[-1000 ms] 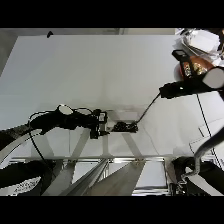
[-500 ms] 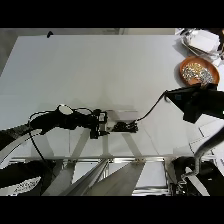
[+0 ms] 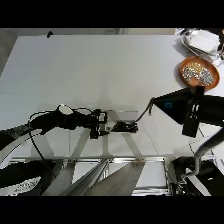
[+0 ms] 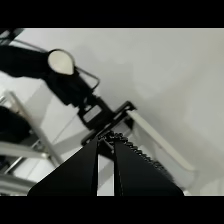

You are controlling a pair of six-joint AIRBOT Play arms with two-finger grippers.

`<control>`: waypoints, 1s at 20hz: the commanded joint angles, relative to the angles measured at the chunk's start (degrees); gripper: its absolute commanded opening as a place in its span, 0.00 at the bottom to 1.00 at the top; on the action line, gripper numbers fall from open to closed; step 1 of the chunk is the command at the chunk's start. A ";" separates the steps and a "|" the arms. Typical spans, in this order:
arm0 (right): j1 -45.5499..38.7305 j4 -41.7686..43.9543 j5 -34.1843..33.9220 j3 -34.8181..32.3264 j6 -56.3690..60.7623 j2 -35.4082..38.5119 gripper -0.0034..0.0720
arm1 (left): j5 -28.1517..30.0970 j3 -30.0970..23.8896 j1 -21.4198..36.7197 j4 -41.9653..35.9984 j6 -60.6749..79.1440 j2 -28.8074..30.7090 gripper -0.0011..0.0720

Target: Fold the box and place the chain.

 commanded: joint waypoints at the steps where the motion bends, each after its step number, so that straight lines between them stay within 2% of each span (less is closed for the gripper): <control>1: 10.21 -4.28 -2.62 -1.44 -1.11 -5.64 0.06 | 0.02 0.00 -0.04 0.02 0.02 -0.02 0.37; 4: 19.08 -16.87 -3.80 -1.57 4.15 -12.70 0.06 | 0.02 0.00 -0.04 0.00 0.02 -0.02 0.37; 7: 22.23 -24.22 -4.52 -1.62 9.01 -17.38 0.06 | 0.02 0.00 -0.04 0.00 0.02 -0.02 0.37; 11: 22.32 -24.04 -6.23 -3.80 9.75 -22.32 0.06 | 0.02 0.00 -0.04 0.00 0.02 -0.02 0.37; 14: 22.32 -21.51 -11.74 -7.50 9.70 -26.88 0.06 | 0.02 0.00 -0.04 0.00 0.02 -0.02 0.37; 19: 24.57 -19.76 -15.82 -7.82 9.77 -31.65 0.06 | 0.00 0.00 -0.04 0.02 0.00 -0.02 0.37; 20: 25.66 -19.78 -16.79 -7.82 9.81 -31.82 0.09 | 0.00 0.00 -0.04 0.00 0.02 -0.02 0.37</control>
